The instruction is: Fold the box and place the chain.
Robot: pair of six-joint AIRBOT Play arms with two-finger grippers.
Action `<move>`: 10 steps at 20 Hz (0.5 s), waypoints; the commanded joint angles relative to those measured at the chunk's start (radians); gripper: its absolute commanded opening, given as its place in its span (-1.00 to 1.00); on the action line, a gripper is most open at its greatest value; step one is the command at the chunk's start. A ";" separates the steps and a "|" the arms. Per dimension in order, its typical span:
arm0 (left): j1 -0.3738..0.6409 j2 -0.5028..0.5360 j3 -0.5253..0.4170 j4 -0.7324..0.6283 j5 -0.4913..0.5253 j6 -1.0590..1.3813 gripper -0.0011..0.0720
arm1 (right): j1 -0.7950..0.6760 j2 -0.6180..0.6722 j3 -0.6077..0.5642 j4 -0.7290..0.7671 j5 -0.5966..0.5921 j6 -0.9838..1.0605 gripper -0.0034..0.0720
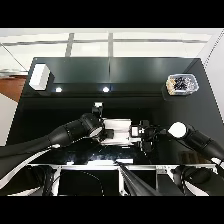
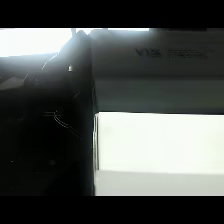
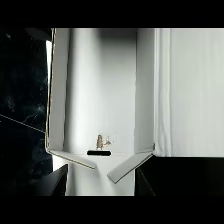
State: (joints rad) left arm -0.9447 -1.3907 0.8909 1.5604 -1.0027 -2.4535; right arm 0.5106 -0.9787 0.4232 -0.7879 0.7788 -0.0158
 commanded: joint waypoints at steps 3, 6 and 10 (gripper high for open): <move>0.000 -0.014 -0.001 0.002 -0.008 0.000 -0.89 | 0.005 -0.005 0.001 0.021 0.000 -0.006 0.17; 0.000 -0.014 -0.001 0.002 -0.010 0.000 -0.89 | 0.005 -0.005 0.001 0.021 0.001 -0.006 -0.12; 0.000 -0.014 -0.001 0.001 -0.018 0.000 -0.89 | 0.006 -0.005 0.000 0.067 0.001 0.002 -0.12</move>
State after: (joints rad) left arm -0.9447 -1.4036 0.8906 1.5616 -1.0119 -2.4538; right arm 0.5152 -0.9829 0.4232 -0.7551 0.7788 -0.0185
